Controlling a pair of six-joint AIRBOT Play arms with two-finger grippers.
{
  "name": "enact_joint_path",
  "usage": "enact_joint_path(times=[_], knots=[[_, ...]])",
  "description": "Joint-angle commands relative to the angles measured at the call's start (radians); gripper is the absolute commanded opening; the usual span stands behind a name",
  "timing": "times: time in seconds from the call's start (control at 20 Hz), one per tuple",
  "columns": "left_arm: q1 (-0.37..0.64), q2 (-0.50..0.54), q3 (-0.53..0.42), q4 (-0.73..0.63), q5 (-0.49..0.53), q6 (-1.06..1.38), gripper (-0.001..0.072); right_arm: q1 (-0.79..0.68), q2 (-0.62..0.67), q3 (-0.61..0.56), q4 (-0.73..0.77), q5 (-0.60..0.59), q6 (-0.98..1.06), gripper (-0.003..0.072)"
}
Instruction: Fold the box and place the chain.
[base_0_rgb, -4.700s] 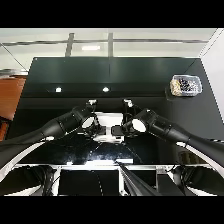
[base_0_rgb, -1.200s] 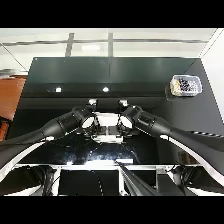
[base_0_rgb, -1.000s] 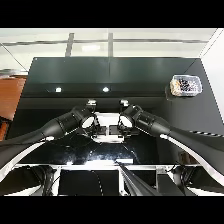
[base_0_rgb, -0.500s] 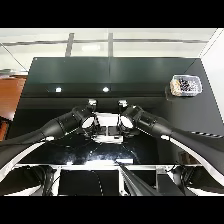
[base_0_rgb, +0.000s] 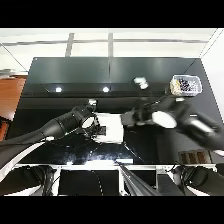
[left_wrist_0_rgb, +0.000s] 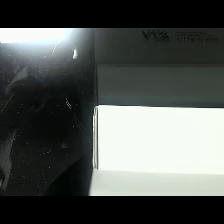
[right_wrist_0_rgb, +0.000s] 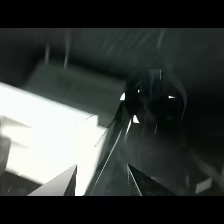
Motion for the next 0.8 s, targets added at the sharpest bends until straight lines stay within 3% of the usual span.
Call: enact_joint_path(times=[0.0,0.1,0.2,0.3,0.5,0.65,0.7,0.75], knots=[[-0.001,0.0,0.001,-0.001,-0.002,-0.001,0.0032,-0.138,0.129,0.001,-0.17,0.039,-0.017,0.0374],[-0.001,0.0,0.001,0.0,-0.002,0.0,0.0032,-0.257,0.13,-0.004,-0.279,0.044,-0.071,0.0374],[0.0,0.0,0.001,0.002,-0.002,0.0,0.0032,-0.391,0.125,-0.032,-0.333,-0.06,-0.135,0.0376],[0.0,0.0,0.001,0.002,-0.001,0.0,0.0032,-0.541,0.09,-0.043,-0.312,-0.172,-0.164,0.0703],[0.0,0.0,0.001,0.002,-0.001,0.0,0.0032,-0.809,-0.067,-0.008,-0.099,-0.329,-0.174,0.0705],[0.0,0.0,0.001,0.002,0.001,0.0,0.0032,-0.962,-0.261,0.124,0.098,-0.266,-0.173,0.0692],[0.0,0.0,0.001,0.001,0.0,0.0,0.0032,-0.997,-0.324,0.177,0.167,-0.224,-0.173,0.0582],[0.0,0.0,0.001,0.001,0.0,0.0,0.0032,-1.027,-0.387,0.232,0.234,-0.182,-0.173,0.0582]])
